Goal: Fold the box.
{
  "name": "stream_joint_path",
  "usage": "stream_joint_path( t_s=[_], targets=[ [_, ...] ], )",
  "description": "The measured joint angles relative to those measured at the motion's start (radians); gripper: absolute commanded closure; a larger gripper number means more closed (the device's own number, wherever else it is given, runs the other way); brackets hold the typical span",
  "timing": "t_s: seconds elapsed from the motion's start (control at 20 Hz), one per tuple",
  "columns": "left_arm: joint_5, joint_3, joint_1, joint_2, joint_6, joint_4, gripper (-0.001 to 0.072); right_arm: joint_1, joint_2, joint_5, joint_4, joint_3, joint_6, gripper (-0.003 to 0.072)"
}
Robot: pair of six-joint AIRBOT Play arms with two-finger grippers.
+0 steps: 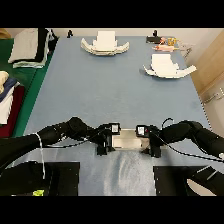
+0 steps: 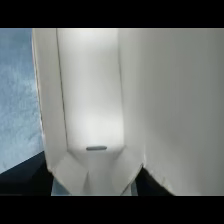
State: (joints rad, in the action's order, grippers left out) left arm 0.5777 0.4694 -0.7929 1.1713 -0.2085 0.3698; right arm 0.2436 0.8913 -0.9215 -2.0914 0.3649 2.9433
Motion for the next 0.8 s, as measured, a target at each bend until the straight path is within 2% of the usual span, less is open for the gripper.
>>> stream_joint_path(
  t_s=[0.3, 0.45, 0.8],
  targets=[
    [0.0, 0.0, 0.0, 0.0, 0.0, 0.0, 0.0178, -0.001, 0.0, -0.24, 0.164, 0.116, -0.196, -0.0034],
    [0.0, 0.0, 0.0, 0.0, 0.0, 0.0, 0.0178, -0.001, 0.0, -0.351, 0.198, 0.172, -0.267, -0.0034],
    [0.001, 0.0, 0.0, 0.0, 0.0, 0.0, 0.0178, -0.001, 0.0, -0.516, 0.215, 0.302, -0.393, -0.0034]
  ],
)
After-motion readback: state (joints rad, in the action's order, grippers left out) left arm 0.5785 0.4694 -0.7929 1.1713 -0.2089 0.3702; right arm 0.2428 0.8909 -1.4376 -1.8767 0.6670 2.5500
